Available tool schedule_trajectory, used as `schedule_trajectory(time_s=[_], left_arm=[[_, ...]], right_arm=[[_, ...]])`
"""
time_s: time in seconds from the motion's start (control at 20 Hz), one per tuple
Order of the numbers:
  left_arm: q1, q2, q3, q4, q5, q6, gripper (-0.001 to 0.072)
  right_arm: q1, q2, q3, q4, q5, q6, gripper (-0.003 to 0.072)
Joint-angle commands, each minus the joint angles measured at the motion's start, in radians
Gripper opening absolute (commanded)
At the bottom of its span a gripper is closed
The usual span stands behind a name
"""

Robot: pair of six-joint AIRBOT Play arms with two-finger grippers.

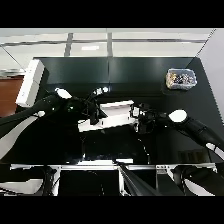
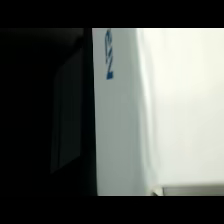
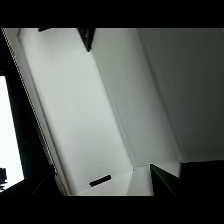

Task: Fold the box and place the chain.

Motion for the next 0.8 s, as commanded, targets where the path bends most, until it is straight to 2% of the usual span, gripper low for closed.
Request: schedule_trajectory(time_s=[0.0, 0.2, 0.4, 0.75], left_arm=[[0.000, 0.000, 0.001, 0.013, -0.021, 0.003, 0.0020], [0.000, 0.000, 0.001, 0.013, -0.023, 0.005, 0.0020], [0.000, 0.000, 0.002, 0.014, -0.029, 0.015, 0.0020], [0.000, 0.000, 0.002, 0.080, -0.069, 0.034, 0.0020]], right_arm=[[-0.034, 0.001, 0.008, 0.034, -0.005, -0.002, 0.0681], [-0.045, 0.000, 0.020, 0.034, 0.047, -0.101, 0.0682], [-0.073, 0.000, 0.029, 0.035, 0.054, -0.101, 0.0682], [-0.115, -0.022, 0.031, 0.067, 0.217, -0.087, 0.0682]])
